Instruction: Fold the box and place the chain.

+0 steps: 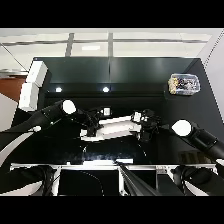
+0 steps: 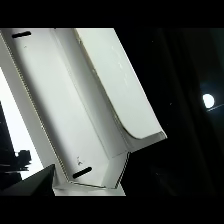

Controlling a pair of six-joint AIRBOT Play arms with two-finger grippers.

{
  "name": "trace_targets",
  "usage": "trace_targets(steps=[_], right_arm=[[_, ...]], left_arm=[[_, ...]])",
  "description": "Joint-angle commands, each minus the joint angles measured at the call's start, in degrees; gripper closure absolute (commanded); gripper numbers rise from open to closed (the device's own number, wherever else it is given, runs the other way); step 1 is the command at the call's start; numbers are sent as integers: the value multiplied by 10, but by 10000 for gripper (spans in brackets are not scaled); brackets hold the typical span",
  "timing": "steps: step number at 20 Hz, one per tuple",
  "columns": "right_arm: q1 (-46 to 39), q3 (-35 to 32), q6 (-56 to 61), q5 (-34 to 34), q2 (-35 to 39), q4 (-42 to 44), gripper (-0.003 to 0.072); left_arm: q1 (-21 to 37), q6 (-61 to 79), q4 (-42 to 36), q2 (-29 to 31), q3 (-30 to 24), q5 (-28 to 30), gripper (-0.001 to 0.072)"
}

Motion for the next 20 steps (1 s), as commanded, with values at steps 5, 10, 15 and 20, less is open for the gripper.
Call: trace_targets(steps=[5, 10, 15, 20], right_arm=[[-5, 5, -102, 39, -18, 78, -14], [-5, 5, -106, 64, -40, 90, -13], [-4, 4, -130, 77, -54, 96, -13], [-4, -10, -151, 76, -73, 97, -13]], left_arm=[[0, 1, 0, 1, 9, -1, 680], [0, 1, 7, 2, 14, -2, 680], [0, 1, 7, 2, 14, -3, 680], [0, 1, 7, 2, 14, -12, 680]])
